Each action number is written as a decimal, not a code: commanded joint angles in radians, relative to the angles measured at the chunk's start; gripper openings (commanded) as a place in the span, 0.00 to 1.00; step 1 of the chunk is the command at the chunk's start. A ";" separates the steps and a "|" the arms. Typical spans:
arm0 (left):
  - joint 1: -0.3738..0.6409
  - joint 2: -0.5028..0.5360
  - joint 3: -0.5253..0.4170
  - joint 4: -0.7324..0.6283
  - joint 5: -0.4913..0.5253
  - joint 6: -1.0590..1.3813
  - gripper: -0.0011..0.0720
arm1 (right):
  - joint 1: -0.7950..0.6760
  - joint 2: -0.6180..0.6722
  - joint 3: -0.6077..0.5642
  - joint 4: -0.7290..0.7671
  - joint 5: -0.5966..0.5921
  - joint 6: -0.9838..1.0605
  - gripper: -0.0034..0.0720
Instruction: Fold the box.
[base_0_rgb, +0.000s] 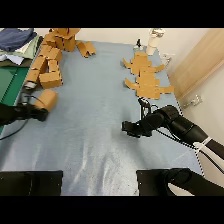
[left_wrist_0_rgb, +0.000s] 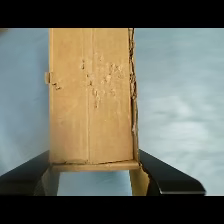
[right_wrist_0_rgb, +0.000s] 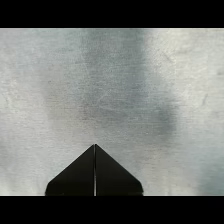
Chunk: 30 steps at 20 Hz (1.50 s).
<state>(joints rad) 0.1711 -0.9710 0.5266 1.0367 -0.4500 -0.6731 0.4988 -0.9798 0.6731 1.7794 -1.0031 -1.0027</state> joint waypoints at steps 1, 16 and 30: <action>0.234 -0.065 0.025 0.033 0.023 -0.052 0.64 | 0.000 0.000 0.001 -0.011 0.001 0.000 0.05; 0.135 -0.388 0.298 0.034 0.044 -0.006 0.98 | 0.000 0.000 0.001 -0.010 0.034 0.001 0.05; 0.256 -0.080 0.299 0.202 -0.556 -0.187 0.61 | 0.000 -0.002 0.003 0.022 -0.032 -0.030 0.05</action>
<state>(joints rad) 0.4164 -1.1427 0.8249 1.2121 -0.8577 -0.7937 0.4988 -0.9802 0.6739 1.7924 -1.0145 -1.0119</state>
